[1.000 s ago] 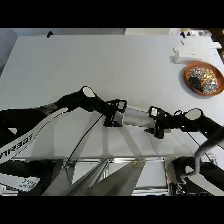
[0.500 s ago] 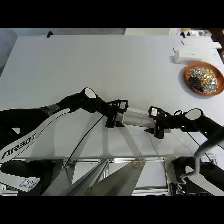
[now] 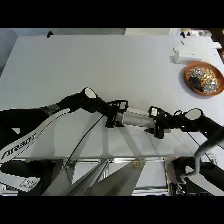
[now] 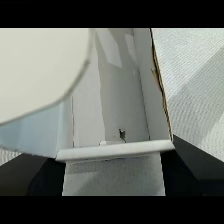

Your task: Fold the box and place the chain.

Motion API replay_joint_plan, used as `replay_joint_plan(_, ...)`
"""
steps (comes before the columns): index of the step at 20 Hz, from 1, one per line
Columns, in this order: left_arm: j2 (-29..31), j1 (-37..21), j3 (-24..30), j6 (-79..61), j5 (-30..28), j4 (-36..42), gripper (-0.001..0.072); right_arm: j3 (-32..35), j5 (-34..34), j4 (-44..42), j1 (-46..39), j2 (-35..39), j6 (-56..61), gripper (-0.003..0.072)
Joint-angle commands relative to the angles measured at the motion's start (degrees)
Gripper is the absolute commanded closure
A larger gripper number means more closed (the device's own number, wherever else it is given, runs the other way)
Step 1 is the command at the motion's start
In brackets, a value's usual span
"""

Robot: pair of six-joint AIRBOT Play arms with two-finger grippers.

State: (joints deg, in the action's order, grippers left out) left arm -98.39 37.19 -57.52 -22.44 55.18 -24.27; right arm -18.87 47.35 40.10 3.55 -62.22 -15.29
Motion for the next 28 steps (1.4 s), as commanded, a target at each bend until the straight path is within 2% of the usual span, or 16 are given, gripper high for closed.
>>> replay_joint_plan(1, 0.02, 0.04, 0.02, -0.07, -0.09, -0.17, 0.05, -0.04, 0.0, -0.02, 0.02, 0.02, 0.0, 0.0287)
replay_joint_plan(17, 0.02, 0.04, 0.04, -0.07, -0.07, -0.17, 0.05, -0.04, -0.44, -0.02, 0.02, 0.0, -0.2, 0.0288)
replay_joint_plan(18, 0.02, 0.04, 0.02, -0.04, -0.07, -0.17, 0.05, -0.04, -0.33, -0.02, 0.02, 0.02, -0.2, 0.0258)
replay_joint_plan(20, 0.02, 0.04, 0.02, -0.04, -0.07, -0.17, 0.05, -0.07, -0.5, -0.02, 0.0, 0.2, -0.09, -0.0021)
replay_joint_plan(23, 0.02, 0.04, 0.04, -0.07, -0.09, -0.17, 0.05, -0.07, -0.42, 1.22, 0.0, 2.08, 3.06, -0.0012)
replay_joint_plan(28, 0.0, 0.04, 0.02, -0.04, -0.09, -0.17, 0.05, -0.07, 0.98, 11.5, 0.0, 8.44, 12.96, -0.0012)
